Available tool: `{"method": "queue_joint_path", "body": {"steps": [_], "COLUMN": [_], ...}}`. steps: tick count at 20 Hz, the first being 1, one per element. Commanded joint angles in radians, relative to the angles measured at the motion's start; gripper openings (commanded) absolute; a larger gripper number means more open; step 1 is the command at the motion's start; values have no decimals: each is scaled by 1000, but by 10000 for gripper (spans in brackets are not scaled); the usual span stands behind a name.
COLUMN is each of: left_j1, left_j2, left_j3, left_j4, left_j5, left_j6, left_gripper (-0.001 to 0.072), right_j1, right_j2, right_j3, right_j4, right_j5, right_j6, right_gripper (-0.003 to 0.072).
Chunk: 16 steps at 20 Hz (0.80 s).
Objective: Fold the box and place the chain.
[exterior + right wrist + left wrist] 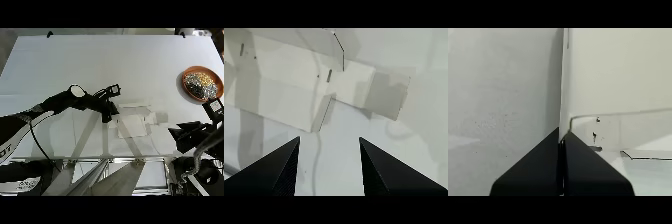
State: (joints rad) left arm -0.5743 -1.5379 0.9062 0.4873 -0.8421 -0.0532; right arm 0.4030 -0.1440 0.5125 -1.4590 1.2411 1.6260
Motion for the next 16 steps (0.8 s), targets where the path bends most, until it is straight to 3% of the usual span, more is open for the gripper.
{"method": "queue_joint_path", "body": {"steps": [1,10,16], "left_j1": [-1,2,17], "left_j2": [-19,-19,-19], "left_j3": [0,0,0], "left_j4": [1,-1,-2], "left_j5": [10,-53,-118], "left_j6": [31,276,281], "left_gripper": [5,5,4], "right_j1": [1,1,1], "right_j2": [0,0,0], "right_j3": [0,0,0], "right_j4": [0,0,0], "right_j5": [-21,-34,-60], "right_j6": [0,0,0], "right_gripper": [411,410,409]}}
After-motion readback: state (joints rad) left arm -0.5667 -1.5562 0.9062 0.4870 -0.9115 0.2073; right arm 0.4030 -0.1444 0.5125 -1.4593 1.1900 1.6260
